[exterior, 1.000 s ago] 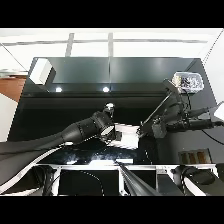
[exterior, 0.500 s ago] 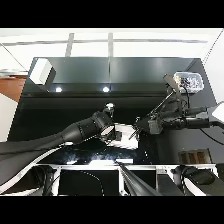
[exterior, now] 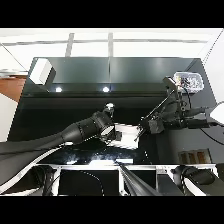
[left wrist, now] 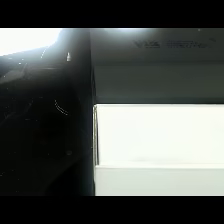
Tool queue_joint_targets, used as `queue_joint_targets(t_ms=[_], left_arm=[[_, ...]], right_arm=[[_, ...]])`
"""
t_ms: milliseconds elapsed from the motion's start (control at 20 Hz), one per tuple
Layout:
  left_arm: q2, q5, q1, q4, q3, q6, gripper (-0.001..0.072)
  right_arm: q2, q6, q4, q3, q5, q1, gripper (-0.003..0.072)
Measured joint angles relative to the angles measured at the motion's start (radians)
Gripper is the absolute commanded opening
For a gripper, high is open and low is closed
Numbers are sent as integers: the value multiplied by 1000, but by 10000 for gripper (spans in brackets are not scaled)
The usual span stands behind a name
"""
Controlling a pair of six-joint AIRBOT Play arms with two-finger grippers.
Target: Fold the box and place the chain.
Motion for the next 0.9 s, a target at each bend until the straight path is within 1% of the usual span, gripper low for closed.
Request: queue_joint_targets(t_ms=[200,350,500,600,750,900], left_arm=[[0,0,0,0,0,0,33],[0,0,0,0,0,0,33],[0,0,0,0,0,0,33],[0,0,0,0,0,0,33],[0,0,0,0,0,0,33],[0,0,0,0,0,0,33]], right_arm=[[3,12,-16,0,27,-4,40],[16,6,30,0,84,-5,41],[35,0,87,8,114,-5,41],[42,-6,130,23,114,-5,40],[47,-23,177,42,81,-5,41],[48,-28,187,49,56,-5,41]])
